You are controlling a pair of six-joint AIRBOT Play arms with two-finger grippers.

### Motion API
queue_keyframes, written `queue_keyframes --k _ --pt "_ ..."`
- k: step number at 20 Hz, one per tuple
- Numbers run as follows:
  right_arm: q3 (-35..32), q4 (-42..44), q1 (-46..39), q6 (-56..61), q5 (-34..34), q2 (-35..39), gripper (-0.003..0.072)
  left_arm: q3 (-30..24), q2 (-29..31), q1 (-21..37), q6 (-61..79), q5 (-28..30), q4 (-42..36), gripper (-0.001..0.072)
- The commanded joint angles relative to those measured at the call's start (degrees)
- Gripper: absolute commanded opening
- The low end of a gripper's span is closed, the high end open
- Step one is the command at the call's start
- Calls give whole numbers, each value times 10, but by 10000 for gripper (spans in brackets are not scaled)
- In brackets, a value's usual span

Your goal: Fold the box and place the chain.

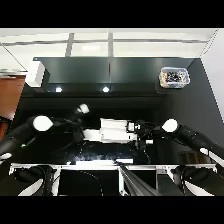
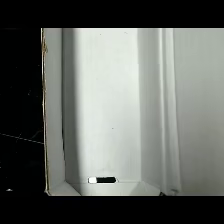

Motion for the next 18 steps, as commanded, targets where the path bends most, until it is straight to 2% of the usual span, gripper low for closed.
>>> queue_keyframes --k 1,4,5,7,9,13,15,18 --pt "0 -1 0 -1 1 0 467 -2 55 149 -332 -57 153 28" --pt "0 -1 0 -1 1 0 466 -27 36 257 -459 -106 87 28" --pt "0 -1 0 -1 1 0 466 -35 19 282 -485 -131 39 28" --pt "0 -1 0 -1 0 0 467 -49 -37 303 -444 -192 -71 28" --pt "0 -1 0 -1 0 0 467 -52 -102 289 -352 -223 -154 28" --pt "0 -1 0 -1 0 0 466 -50 -204 229 -232 -226 -267 26" --pt "0 -1 0 -1 0 0 467 -39 -226 192 -159 -224 -294 26" --pt "0 -1 0 -1 0 0 467 -8 -225 155 -152 -241 -293 26"
